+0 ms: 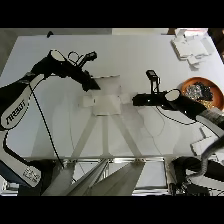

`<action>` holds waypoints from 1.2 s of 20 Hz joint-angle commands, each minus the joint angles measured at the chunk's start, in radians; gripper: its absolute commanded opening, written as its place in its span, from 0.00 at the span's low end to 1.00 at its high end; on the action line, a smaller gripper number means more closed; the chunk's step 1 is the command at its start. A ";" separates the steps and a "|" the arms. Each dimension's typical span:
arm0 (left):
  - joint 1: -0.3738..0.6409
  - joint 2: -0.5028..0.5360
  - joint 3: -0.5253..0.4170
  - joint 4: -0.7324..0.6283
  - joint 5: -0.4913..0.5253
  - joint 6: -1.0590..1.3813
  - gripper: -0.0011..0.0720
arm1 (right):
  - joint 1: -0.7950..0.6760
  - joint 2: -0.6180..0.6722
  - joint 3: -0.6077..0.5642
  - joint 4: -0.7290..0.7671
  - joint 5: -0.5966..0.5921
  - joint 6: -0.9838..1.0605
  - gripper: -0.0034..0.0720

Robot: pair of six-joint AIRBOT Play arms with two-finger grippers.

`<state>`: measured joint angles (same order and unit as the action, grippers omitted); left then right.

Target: Fold the box and place the chain.

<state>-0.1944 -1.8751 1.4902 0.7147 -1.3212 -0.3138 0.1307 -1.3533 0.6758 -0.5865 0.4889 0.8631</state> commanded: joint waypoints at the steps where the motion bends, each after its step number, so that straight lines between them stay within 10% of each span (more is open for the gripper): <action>1: 0.000 0.001 0.000 -0.002 -0.002 0.000 0.03 | 0.001 0.001 0.000 0.002 -0.009 0.001 0.10; 3: 0.000 0.010 0.001 -0.002 -0.013 -0.005 0.02 | -0.004 0.010 0.007 0.028 0.008 0.001 0.47; 14: -0.007 0.367 0.000 0.008 -0.180 -0.022 0.02 | -0.355 0.436 0.020 -0.019 0.143 0.005 0.47; 24: -0.136 0.211 -0.051 0.044 -0.032 0.196 0.02 | -0.454 0.486 0.020 -0.076 0.372 0.005 0.46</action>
<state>-0.3046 -1.6066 1.4448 0.7475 -1.4376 -0.1577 -0.3122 -0.8738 0.6949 -0.6521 0.8211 0.8673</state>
